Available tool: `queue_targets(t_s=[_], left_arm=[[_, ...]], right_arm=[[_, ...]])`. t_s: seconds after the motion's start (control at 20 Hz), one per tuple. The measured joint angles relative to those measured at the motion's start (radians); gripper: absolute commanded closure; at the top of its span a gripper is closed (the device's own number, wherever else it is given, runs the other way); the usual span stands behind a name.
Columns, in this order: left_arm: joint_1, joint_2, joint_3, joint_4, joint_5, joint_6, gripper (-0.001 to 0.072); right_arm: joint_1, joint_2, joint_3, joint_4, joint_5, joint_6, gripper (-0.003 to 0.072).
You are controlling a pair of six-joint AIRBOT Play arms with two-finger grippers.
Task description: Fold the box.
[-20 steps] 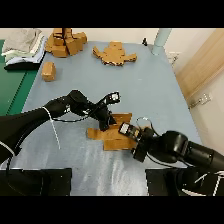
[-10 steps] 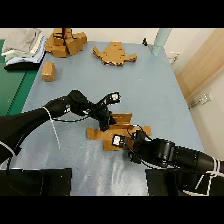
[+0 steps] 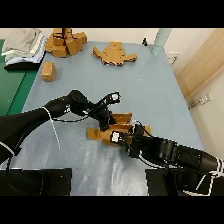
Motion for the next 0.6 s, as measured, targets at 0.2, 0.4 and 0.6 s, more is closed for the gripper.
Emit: queue_targets(t_s=[0.2, 0.4, 0.6], left_arm=[[0.000, 0.000, 0.000, 0.000, 0.000, 0.000, 0.0695], [0.000, 0.000, 0.000, 0.000, 0.000, 0.000, 0.0695], [0.000, 0.000, 0.000, 0.000, 0.000, 0.000, 0.0695]], right_arm=[[-0.026, 0.010, 0.009, -0.104, 0.007, 0.125, 0.0101], [-0.039, 0.012, 0.011, -0.129, 0.019, 0.194, 0.0101], [-0.044, 0.012, 0.011, -0.117, 0.016, 0.218, 0.0094]])
